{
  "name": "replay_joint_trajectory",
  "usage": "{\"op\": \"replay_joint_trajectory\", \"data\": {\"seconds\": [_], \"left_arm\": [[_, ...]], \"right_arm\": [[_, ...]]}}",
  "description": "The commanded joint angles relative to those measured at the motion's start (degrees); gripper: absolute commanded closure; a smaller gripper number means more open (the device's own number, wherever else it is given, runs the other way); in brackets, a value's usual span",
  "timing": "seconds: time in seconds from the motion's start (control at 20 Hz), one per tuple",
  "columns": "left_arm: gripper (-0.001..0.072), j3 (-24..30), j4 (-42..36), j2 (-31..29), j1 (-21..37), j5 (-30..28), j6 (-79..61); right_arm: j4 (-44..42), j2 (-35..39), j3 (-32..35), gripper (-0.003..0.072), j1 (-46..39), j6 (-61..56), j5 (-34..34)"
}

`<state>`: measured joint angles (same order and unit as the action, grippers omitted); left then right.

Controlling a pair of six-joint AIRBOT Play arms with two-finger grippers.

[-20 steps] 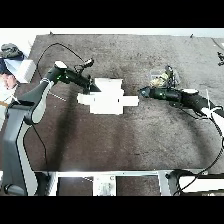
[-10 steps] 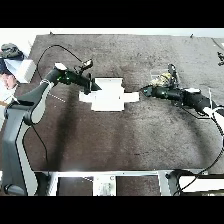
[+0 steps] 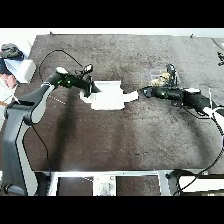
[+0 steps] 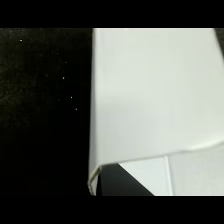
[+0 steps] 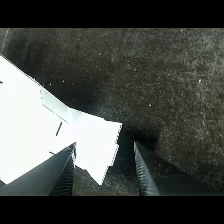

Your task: Fold the box and place the chain.

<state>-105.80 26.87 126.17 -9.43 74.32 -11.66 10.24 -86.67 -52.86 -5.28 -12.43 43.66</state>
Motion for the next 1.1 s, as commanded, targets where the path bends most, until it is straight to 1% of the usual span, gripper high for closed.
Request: {"op": "replay_joint_trajectory", "data": {"seconds": [0.0,0.05,0.2,0.3,0.4,0.45,0.5,0.6,0.8,1.0,1.05], "left_arm": [[0.0699,0.2,0.3,0.1,0.0,-0.7,-0.9],[0.0698,0.2,0.3,0.1,0.0,-0.9,-0.8],[0.0697,0.2,0.2,0.1,0.0,0.4,-0.8],[0.0697,0.2,0.0,0.1,0.0,0.1,-0.8],[0.0697,0.2,-0.3,0.1,0.0,0.1,-0.8],[0.0697,0.2,-0.3,0.1,0.0,0.0,-0.8],[0.0697,0.2,-0.3,0.1,0.0,0.0,-0.8],[0.0697,0.2,-0.3,0.1,0.0,0.0,-0.8],[0.0697,0.2,-0.3,0.1,0.0,0.0,-0.8],[0.0697,0.2,-0.3,0.1,0.0,0.0,-0.8],[0.0697,0.2,-0.3,0.1,0.0,0.0,-0.8]], "right_arm": [[-0.2,0.0,-0.1,0.0278,0.0,3.8,0.2],[-0.2,0.0,-0.1,0.0278,0.0,6.6,1.2],[-1.2,0.0,-0.1,0.0278,0.1,17.5,8.4],[-3.0,0.0,-0.1,0.0277,0.1,24.4,13.4],[-3.0,0.0,-0.1,0.0276,0.5,30.9,17.7],[-2.5,0.0,0.0,0.0161,1.2,32.7,17.9],[-1.5,0.0,0.0,-0.0034,2.5,33.9,17.2],[2.4,-0.1,0.0,-0.0024,6.2,35.2,13.7],[13.8,-0.3,0.0,-0.0023,14.7,35.2,5.4],[20.5,-0.6,0.0,-0.0023,19.7,35.2,-1.3],[21.6,-0.6,0.0,-0.0023,20.5,35.1,-2.1]]}}
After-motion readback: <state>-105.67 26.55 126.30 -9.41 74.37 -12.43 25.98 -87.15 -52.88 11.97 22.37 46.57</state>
